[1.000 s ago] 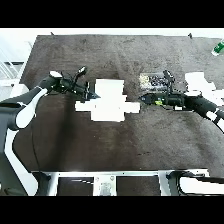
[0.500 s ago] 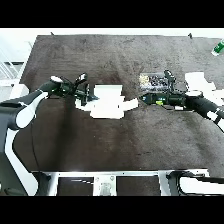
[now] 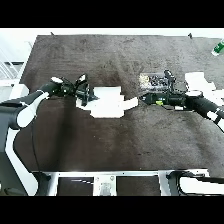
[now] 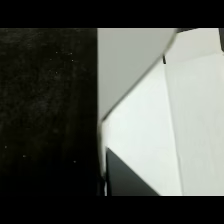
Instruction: Fold the box and place the chain.
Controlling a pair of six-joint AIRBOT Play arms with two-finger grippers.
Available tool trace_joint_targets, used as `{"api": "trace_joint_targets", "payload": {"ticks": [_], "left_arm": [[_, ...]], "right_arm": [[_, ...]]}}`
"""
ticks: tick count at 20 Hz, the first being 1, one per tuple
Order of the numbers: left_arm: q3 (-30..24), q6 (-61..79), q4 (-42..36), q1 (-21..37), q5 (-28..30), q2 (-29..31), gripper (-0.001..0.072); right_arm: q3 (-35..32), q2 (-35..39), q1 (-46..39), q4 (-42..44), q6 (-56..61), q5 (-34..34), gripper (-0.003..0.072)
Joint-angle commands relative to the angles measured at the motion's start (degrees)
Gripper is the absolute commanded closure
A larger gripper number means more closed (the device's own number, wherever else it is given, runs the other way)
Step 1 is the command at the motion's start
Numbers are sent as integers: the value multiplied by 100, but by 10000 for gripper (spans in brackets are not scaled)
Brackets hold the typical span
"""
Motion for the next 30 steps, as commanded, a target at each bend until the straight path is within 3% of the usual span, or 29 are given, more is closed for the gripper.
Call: {"api": "trace_joint_targets", "payload": {"ticks": [1, 7, 8, 9, 15, 18, 19, 22, 24, 30], "left_arm": [[0, 9, -17, 4, 114, -4, 694], [-2, 7, 44, 4, 170, -7, 693], [-2, 7, 96, 4, 164, -7, 691], [-2, 7, 101, 4, 144, -7, 691], [-2, 0, 160, 4, 153, -4, 690], [0, -50, 177, 4, 146, -4, 689], [0, -48, 177, 4, 122, -4, 689], [0, -44, 175, 4, 105, -4, 689], [0, -44, 173, 4, 105, -4, 689], [0, -44, 50, 4, 107, -4, 689]], "right_arm": [[4, 2, 2, 0, 2, 0, 346], [4, 2, 17, 0, -39, 2, 340], [4, 13, 39, 9, -225, 2, 285], [4, 35, 79, 105, -509, 9, 250], [2, 382, 304, 343, -2295, 1058, 237], [2, 468, 861, 55, -3187, 1325, 232], [2, 468, 1126, -282, -3357, 1134, 231], [2, 468, 1886, -1414, -3355, 13, 131], [2, 466, 2249, -1847, -3353, -584, 130], [2, 197, 2647, -2188, -3464, -925, 130]]}}
